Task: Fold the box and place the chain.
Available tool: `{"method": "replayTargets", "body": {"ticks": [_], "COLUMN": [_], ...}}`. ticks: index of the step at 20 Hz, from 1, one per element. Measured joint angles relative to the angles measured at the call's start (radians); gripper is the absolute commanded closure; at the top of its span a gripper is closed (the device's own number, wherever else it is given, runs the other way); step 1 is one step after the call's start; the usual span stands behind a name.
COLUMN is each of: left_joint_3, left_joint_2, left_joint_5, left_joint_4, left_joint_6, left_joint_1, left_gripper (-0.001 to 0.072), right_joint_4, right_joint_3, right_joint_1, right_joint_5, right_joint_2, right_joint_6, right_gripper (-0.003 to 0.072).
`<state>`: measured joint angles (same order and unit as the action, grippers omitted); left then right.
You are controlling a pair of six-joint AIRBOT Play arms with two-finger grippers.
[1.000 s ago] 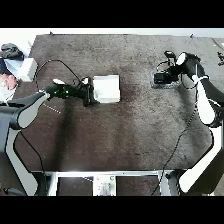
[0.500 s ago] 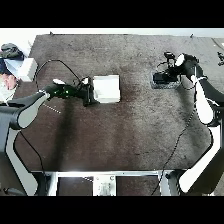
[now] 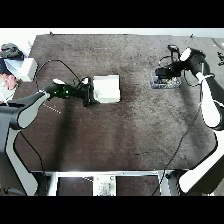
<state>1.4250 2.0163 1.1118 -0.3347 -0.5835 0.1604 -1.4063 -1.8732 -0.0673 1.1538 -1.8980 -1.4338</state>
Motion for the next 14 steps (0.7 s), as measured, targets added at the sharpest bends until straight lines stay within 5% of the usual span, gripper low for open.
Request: {"method": "replayTargets", "body": {"ticks": [7, 14], "left_joint_3": [0.0, 0.0], "left_joint_2": [0.0, 0.0], "left_joint_5": [0.0, 0.0], "left_joint_4": [0.0, 0.0], "left_joint_6": [0.0, 0.0], "left_joint_1": [0.0, 0.0], "left_gripper": [0.0293, 0.0293], "right_joint_4": [0.0, -0.037], "right_joint_3": [0.0, 0.0], "right_joint_1": [0.029, 0.116], "right_joint_5": [0.029, -0.144], "right_joint_2": [0.246, 0.536], "right_joint_6": [0.052, 0.099], "right_gripper": [0.0674, 0.0674]}}
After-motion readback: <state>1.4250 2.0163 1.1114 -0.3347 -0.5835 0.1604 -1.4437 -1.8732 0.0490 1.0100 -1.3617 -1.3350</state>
